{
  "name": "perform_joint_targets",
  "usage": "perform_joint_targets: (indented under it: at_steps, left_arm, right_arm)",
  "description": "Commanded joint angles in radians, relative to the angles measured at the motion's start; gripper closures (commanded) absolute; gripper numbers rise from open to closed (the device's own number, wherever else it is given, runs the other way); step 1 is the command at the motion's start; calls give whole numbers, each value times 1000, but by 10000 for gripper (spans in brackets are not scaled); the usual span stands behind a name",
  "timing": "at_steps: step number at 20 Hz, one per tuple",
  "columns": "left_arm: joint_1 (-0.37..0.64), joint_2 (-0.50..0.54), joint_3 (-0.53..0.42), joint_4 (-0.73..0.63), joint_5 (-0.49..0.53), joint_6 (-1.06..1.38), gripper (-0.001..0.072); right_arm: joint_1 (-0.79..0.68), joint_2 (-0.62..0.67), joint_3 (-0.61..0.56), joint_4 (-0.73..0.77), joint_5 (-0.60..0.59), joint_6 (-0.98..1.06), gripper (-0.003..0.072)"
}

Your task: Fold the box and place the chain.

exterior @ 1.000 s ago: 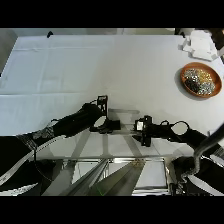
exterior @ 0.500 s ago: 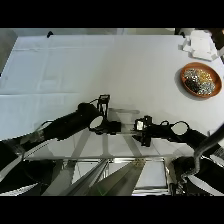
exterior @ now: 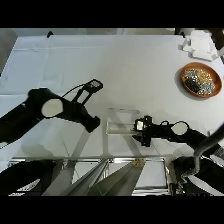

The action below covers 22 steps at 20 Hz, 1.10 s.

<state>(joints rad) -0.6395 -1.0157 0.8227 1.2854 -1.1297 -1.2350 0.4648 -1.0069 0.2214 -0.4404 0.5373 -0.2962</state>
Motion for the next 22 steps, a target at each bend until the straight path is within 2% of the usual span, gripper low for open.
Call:
perform_joint_targets:
  at_steps: [1, 3, 4, 9, 13, 22]
  left_arm:
    - [126, 61, -169, -121, 99, 786, 10]
    - [157, 17, -268, -263, 156, 1186, 8]
    - [161, -18, -291, -341, 164, 1306, 6]
    - [159, -199, -297, -743, 279, 1617, 4]
    - [158, -267, -297, -834, 304, 1759, 1]
    - [134, -323, -297, -913, 311, 1770, 1]
  right_arm:
    - [0, 0, 0, 0, 1, 0, 279]
    - [0, 0, 0, 0, 1, 0, 279]
    - [0, 0, 0, 0, 0, 0, 279]
    - [0, 0, 0, 0, 1, -1, 279]
    - [0, 0, 0, 0, 1, 0, 279]
    - [0, 0, 0, 0, 0, 0, 279]
